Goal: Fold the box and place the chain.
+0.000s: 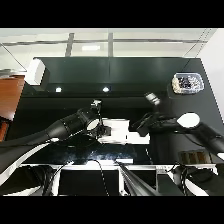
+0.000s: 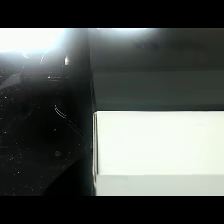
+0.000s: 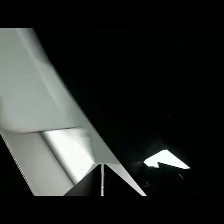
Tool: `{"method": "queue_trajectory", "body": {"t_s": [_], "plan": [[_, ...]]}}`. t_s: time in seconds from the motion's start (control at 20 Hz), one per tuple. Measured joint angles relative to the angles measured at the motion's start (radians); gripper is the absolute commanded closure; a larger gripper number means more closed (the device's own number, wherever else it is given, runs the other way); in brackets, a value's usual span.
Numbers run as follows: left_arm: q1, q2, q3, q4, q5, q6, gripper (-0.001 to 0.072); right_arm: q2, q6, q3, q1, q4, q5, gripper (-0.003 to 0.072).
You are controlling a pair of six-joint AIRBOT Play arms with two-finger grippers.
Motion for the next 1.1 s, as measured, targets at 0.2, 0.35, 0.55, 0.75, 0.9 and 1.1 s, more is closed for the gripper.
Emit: {"method": "queue_trajectory", "body": {"t_s": [0.2, 0.35, 0.55, 0.75, 0.9, 1.1], "plan": [[0.0, -0.002, 0.0, 0.004, -0.001, 0.0, 0.0683, 0.076, 0.291, -0.002, -0.294, -0.09, 0.214, 0.0663], [0.0, -0.005, 0.0, 0.007, -0.002, -0.001, 0.0683, 0.093, 0.49, -0.041, -0.421, -0.183, 0.293, 0.0663], [0.0, -0.008, 0.0, 0.008, -0.002, -0.001, 0.0683, 0.087, 0.637, -0.14, -0.413, -0.213, 0.291, 0.0663], [0.0, -0.008, 0.0, 0.01, -0.002, -0.003, 0.0683, 0.041, 0.687, -0.193, -0.309, -0.176, 0.201, 0.0663], [0.0, -0.008, 0.0, 0.01, -0.002, -0.003, 0.0683, -0.013, 0.681, -0.206, -0.218, -0.09, 0.118, 0.0661], [0.0, -0.008, 0.0, 0.01, -0.002, -0.001, 0.0682, -0.051, 0.612, -0.195, -0.132, 0.028, 0.06, 0.0152]]}}
